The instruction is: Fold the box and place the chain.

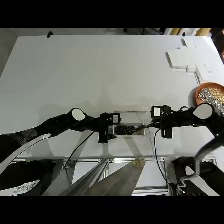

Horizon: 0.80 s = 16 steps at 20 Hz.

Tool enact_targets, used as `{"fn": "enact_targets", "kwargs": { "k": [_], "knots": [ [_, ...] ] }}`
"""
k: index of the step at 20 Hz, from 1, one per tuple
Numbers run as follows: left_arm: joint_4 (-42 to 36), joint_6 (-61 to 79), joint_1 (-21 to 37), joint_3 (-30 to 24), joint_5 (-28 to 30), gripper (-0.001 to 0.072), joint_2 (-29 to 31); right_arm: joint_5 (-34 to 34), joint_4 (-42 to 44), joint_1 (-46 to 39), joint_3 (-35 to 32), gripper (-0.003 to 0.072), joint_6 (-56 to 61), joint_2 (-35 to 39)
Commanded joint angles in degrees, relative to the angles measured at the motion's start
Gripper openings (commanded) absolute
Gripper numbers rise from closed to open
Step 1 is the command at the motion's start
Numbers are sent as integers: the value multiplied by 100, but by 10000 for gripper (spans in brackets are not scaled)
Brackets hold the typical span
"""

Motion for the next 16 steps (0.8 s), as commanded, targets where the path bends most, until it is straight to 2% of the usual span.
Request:
{"fn": "enact_targets", "kwargs": {
  "k": [1,5,6,7,11,16],
  "knots": [
    [0,0,2,7,0,173,2,-103,238,192,-2,154,-284,-492],
    [0,0,2,7,0,173,2,-232,240,417,-2,153,-284,-848],
    [0,0,2,7,0,173,2,-249,238,422,-2,111,-286,-846],
    [0,0,2,7,0,173,2,-249,234,422,0,31,-284,-846],
    [0,0,2,7,0,173,2,-146,229,422,0,26,-205,-758],
    [0,0,2,7,0,173,2,0,155,422,0,13,-48,-160]
  ]
}}
